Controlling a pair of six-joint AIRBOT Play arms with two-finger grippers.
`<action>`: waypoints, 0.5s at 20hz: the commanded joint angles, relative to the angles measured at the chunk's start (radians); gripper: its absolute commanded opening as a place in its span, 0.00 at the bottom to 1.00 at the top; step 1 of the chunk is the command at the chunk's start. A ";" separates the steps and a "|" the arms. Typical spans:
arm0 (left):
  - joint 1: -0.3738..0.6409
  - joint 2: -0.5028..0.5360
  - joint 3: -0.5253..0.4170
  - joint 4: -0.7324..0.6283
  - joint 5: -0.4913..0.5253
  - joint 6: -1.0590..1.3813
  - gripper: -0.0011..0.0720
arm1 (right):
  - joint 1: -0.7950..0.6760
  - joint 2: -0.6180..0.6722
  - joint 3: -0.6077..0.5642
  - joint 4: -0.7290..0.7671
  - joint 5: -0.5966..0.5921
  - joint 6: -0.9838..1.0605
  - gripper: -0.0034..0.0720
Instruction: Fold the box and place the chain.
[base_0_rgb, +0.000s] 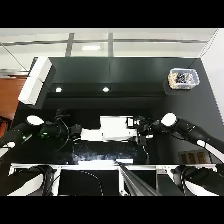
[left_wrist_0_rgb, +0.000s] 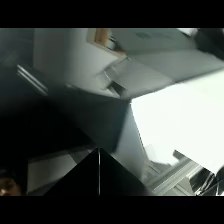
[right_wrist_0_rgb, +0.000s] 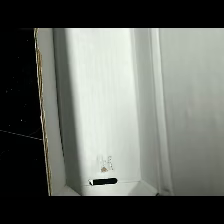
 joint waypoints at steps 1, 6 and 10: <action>-0.098 -0.006 0.005 -0.053 0.067 0.041 0.05 | 0.000 0.000 0.000 0.000 0.000 0.001 0.63; -0.126 -0.006 0.011 -0.169 0.106 0.186 0.19 | 0.000 0.000 0.000 0.000 -0.002 0.002 0.63; -0.127 -0.004 0.063 -0.165 0.042 0.228 0.98 | 0.000 0.000 0.000 0.000 -0.002 0.003 0.63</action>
